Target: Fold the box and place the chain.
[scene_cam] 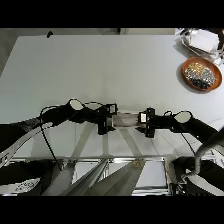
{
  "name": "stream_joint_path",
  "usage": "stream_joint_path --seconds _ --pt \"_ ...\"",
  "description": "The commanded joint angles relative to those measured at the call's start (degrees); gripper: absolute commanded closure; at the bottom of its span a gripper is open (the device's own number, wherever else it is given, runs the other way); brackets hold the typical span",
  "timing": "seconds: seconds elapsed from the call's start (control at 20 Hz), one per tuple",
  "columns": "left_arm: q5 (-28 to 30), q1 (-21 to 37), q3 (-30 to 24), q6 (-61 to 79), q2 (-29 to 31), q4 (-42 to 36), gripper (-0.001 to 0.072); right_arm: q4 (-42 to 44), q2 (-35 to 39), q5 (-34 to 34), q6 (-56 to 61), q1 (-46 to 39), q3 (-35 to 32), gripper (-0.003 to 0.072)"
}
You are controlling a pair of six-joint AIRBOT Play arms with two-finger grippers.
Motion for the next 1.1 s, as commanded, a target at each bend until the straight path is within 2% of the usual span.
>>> stream_joint_path --seconds 0.0,0.45,0.5,0.55,0.6,0.7,0.8,1.05 --pt "-0.57 -0.04 -0.04 -0.04 -0.02 0.02 0.0437 0.00 0.04 -0.02 -0.02 0.00 -0.02 0.0289" --pt "-0.57 -0.04 -0.04 -0.04 -0.02 0.00 0.0437 0.63 0.04 0.15 0.00 0.00 -0.02 0.0290" --pt "-0.57 -0.04 -0.04 -0.07 -0.02 0.00 0.0437 0.48 0.17 0.52 1.16 0.00 -0.02 0.0248" --pt "-0.57 -0.04 -0.04 -0.07 -0.02 0.00 0.0437 0.46 0.50 0.31 2.45 0.00 -0.02 0.0021" --pt "-0.57 -0.04 -0.04 -0.04 -0.02 0.00 0.0437 0.39 1.20 0.15 3.67 0.00 -0.02 -0.0015" --pt "-0.57 -0.04 -0.04 -0.04 -0.02 0.00 0.0437 -0.22 3.04 0.20 4.90 0.00 -0.02 -0.0016" --pt "-0.57 -0.04 -0.04 -0.04 -0.02 0.02 0.0437 -4.17 5.31 0.37 8.24 0.00 -0.02 -0.0016" --pt "-0.57 -0.04 -0.04 -0.04 -0.02 0.00 0.0437 -24.37 9.07 3.72 23.93 0.00 -0.02 -0.0016"
